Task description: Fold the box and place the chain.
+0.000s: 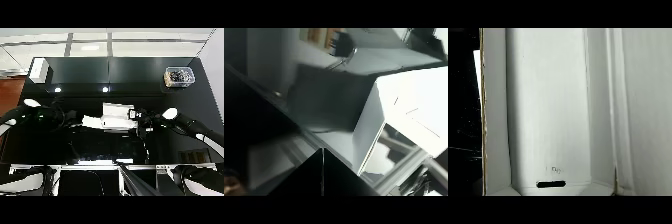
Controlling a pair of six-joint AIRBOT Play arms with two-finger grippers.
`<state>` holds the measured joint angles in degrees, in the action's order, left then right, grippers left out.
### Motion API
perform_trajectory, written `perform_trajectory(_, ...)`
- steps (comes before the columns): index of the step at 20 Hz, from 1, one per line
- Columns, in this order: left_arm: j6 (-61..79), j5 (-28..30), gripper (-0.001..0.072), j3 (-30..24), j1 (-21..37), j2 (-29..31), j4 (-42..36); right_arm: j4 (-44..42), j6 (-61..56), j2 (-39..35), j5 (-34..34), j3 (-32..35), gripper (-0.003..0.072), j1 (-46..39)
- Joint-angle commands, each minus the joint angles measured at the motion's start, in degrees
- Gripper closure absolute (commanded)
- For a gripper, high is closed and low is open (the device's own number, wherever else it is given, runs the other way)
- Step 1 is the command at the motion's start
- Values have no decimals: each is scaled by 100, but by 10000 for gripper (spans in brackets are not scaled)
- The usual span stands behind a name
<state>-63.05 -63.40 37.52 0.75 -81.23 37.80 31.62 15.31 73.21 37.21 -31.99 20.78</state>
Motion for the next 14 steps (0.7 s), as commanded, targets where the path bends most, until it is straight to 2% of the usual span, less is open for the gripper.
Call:
perform_trajectory(1, 26, 269, 685, 424, -837, -376, -120, 0, -2, 4, 2, 2, 197, 4)
perform_trajectory(4, 181, -118, 685, 879, -1051, -595, -116, 0, -2, 2, 2, 2, 197, 4)
perform_trajectory(6, 470, -551, 685, 1128, -981, -713, -122, -2, -2, 2, 2, 2, 197, 4)
perform_trajectory(10, 608, -1036, 678, 1419, -933, -833, -127, -2, -2, 2, 2, 2, 197, 4)
perform_trajectory(11, 605, -1080, 564, 1467, -933, -835, -127, -2, -4, 4, 2, 2, 197, 4)
perform_trajectory(12, 608, -1126, 248, 1506, -935, -835, -133, -2, -4, 4, 2, 2, 196, 4)
perform_trajectory(13, 601, -1176, -11, 1532, -938, -837, -151, -2, -4, 2, 2, 2, 197, 4)
perform_trajectory(14, 608, -1207, 0, 1541, -935, -837, -229, -2, -4, 2, 2, 2, 196, 4)
